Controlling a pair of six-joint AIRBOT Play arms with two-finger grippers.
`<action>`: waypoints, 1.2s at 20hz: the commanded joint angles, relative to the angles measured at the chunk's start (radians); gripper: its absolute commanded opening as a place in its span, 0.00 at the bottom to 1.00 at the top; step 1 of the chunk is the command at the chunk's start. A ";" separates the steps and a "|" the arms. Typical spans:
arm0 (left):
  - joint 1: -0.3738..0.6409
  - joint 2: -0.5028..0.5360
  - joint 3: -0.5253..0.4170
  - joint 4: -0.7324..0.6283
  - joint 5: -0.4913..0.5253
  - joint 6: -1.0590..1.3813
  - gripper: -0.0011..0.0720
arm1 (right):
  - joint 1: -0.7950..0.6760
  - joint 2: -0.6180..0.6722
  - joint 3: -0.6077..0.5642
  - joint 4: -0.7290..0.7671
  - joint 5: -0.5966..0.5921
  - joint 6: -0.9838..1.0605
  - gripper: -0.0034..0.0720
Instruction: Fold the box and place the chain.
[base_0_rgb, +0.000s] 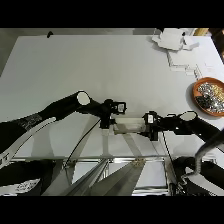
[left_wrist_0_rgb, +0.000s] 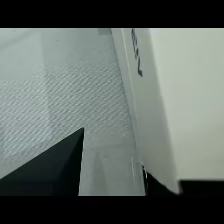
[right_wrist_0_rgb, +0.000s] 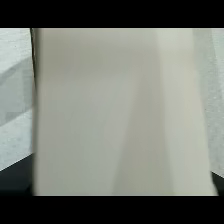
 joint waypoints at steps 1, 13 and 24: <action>0.007 0.035 0.001 0.036 -0.006 -0.034 0.60 | 0.000 0.000 0.000 0.001 -0.003 0.002 0.67; 0.107 0.364 0.001 0.533 -0.207 -0.534 0.44 | 0.000 0.000 0.000 0.001 -0.003 0.002 0.67; -0.198 0.298 0.001 0.399 -0.143 -0.612 0.02 | 0.000 0.000 0.000 0.001 -0.003 0.002 0.67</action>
